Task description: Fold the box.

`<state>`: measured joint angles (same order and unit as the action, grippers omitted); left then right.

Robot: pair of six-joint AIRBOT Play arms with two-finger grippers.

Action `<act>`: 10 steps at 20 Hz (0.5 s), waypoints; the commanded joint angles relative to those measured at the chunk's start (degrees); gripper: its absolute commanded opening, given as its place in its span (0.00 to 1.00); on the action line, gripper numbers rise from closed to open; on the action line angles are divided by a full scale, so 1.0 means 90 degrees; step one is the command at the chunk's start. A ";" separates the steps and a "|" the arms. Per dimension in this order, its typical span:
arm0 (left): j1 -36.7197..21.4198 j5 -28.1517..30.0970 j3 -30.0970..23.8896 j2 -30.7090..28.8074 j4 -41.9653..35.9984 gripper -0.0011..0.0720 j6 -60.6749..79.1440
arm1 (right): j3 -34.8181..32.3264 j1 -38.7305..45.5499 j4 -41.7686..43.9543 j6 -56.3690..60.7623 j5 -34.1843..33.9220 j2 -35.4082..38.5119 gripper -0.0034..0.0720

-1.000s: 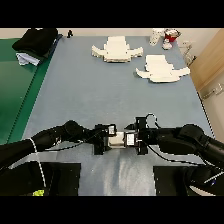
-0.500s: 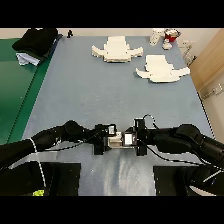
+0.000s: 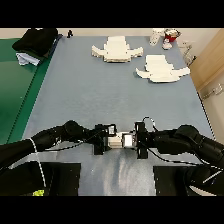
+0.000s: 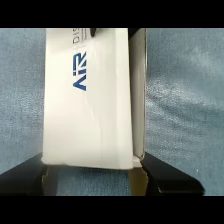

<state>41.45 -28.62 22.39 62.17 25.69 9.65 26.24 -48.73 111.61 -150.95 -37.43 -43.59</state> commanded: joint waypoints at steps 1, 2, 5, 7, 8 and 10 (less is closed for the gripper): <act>-0.0002 0.0000 -0.0002 0.0000 0.0000 0.59 -0.0002 | -0.0007 0.0002 0.0250 -0.0005 -0.0019 0.0000 0.44; 0.0000 0.0000 -0.0002 0.0000 0.0000 0.59 -0.0002 | -0.0007 0.0002 0.0282 -0.0005 -0.0019 0.0000 0.44; -0.0002 0.0000 -0.0002 0.0000 0.0000 0.59 -0.0002 | 0.0000 0.0002 0.0318 -0.0019 -0.0019 0.0032 0.45; -0.0002 0.0000 -0.0002 0.0000 0.0000 0.59 -0.0002 | 0.0007 0.0005 0.0410 -0.0019 -0.0012 0.0121 0.61; 0.0000 0.0000 -0.0002 0.0000 0.0000 0.59 -0.0002 | 0.0007 0.0005 0.0488 -0.0017 -0.0010 0.0189 0.61; -0.0002 0.0000 -0.0002 0.0000 -0.0002 0.59 -0.0002 | 0.0007 0.0017 0.0797 0.0189 0.0019 0.0379 0.61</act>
